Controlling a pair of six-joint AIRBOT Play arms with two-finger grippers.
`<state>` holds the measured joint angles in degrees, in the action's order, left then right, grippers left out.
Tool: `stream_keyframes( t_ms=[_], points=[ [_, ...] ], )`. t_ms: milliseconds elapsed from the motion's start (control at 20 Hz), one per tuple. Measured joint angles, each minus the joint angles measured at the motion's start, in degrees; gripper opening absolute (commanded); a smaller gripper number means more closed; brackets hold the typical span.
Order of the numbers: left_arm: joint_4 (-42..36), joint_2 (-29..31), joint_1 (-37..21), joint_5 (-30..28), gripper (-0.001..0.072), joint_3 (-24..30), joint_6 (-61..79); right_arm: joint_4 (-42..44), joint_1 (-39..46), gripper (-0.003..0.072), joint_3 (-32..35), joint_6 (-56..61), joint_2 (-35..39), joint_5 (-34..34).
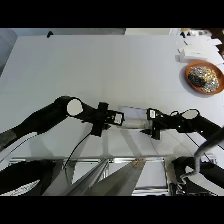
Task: Fold the box and place the chain.
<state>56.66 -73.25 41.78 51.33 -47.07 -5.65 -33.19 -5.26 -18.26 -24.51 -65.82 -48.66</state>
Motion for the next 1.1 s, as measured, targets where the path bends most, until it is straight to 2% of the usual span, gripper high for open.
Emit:
stream_keyframes(
  t_ms=[50, 100, 150, 450, 600, 650, 700, 750, 1100],
  points=[
    [0.3, -0.8, -0.6, 0.4, 0.0323, 0.0, 1.3, 0.0, 0.0, 0.0411, 0.0, 0.0, 0.0, 0.0],
    [0.5, -1.4, -1.2, 0.5, 0.0387, 0.1, 2.3, 0.0, 0.0, 0.0411, 0.0, 0.0, 0.0, 0.0],
    [0.6, -1.9, -1.8, 0.5, 0.0401, 0.1, 3.1, 0.0, 0.0, 0.0411, 0.0, 0.0, 0.0, 0.0],
    [-1.6, -3.3, -3.6, -2.8, 0.0400, 0.1, 6.8, 0.0, 0.0, 0.0411, 0.0, 0.0, 0.0, 0.0],
    [-4.2, -4.7, -3.6, -3.5, 0.0388, 0.1, 11.4, 0.0, 0.0, 0.0411, 0.0, 0.0, 0.0, 0.0],
    [-5.0, -5.2, -3.5, -3.7, 0.0361, 0.1, 12.7, 0.0, 0.0, 0.0411, 0.0, 0.0, 0.0, 0.0],
    [-5.7, -5.7, -3.3, -3.7, 0.0290, 0.1, 13.5, 0.0, 0.0, 0.0411, 0.0, 0.0, 0.0, 0.0],
    [-6.4, -6.1, -2.9, -3.7, 0.0273, 0.1, 14.3, 0.0, 0.0, 0.0411, 0.0, 0.0, 0.0, 0.0],
    [-10.0, -7.6, -1.2, -4.9, 0.0268, 0.1, 18.0, 0.0, 0.0, 0.0411, 0.0, 0.1, 0.0, 0.0]
  ],
)
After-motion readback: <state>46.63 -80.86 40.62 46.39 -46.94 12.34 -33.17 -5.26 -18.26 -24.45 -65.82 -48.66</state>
